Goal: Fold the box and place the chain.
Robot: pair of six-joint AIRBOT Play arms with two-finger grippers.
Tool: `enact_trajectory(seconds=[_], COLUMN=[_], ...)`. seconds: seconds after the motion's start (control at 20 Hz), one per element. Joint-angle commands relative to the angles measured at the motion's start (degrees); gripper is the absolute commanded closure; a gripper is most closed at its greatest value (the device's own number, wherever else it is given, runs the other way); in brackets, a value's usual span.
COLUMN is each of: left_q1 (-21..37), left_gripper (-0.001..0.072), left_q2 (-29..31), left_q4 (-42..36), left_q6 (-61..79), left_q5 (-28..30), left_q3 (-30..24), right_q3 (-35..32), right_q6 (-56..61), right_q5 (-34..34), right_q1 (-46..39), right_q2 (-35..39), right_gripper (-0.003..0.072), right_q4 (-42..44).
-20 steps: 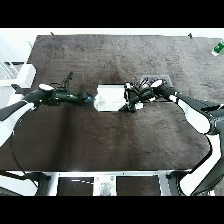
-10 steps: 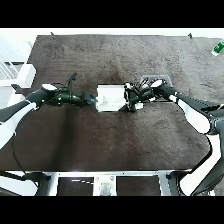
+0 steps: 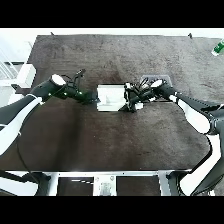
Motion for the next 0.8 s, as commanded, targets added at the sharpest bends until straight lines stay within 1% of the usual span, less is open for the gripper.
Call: enact_trajectory(seconds=[0.0,0.2,0.3,0.55,0.75], left_q1=[-2.2,-3.8,-4.7,-8.3,-11.0], left_gripper=[0.0339,0.0338,0.0338,0.0338,0.0338], left_q2=[0.0,0.0,0.0,0.0,-0.1], left_q4=[5.0,6.1,8.4,18.0,28.7], left_q6=[-6.3,-9.0,-12.2,-23.0,-33.4], left_q5=[2.4,4.2,5.4,8.8,8.2], left_q3=[1.7,1.7,1.7,2.1,4.0], right_q3=[0.0,0.0,0.0,0.0,0.0], right_q6=[0.0,0.0,0.0,0.0,0.0], right_q5=[0.0,0.0,0.0,0.0,0.0], right_q1=[0.0,0.0,0.0,0.0,0.0], right_q2=[0.0,0.0,0.0,0.0,0.0], right_gripper=[0.0190,0.0190,0.0190,0.0190,0.0190], right_q4=[0.0,0.0,0.0,0.0,0.0])
